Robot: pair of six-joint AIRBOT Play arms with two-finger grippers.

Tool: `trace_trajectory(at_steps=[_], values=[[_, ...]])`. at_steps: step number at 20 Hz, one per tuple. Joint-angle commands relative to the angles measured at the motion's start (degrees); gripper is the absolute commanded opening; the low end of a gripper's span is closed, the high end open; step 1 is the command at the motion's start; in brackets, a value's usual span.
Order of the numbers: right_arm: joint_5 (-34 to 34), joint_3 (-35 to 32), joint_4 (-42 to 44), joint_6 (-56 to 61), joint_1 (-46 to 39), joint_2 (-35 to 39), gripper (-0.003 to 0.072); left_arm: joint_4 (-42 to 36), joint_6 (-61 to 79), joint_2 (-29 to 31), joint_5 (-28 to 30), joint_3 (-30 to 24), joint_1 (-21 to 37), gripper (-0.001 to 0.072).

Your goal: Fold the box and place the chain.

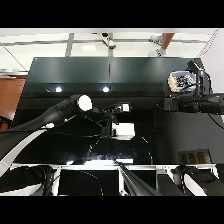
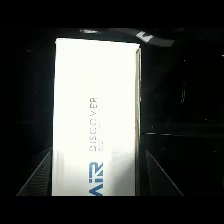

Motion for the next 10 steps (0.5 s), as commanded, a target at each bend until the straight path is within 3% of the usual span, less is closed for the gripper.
trace_trajectory(at_steps=[1, 5, 10], values=[[0.00, 0.02, 0.04, 0.04, -0.02, 0.07, 0.0012, 1.14, -0.07, -0.04, 2.97, -0.35, -1.20, 0.0713], [0.00, 0.02, 0.02, 0.04, -0.02, 0.07, 0.0012, 1.38, -1.27, -0.04, 5.07, -2.47, -2.51, 0.0714], [0.00, 0.02, 0.04, 0.09, -0.02, 0.07, 0.0012, 2.51, -3.54, -0.04, 14.62, -6.47, -4.55, 0.0714]])
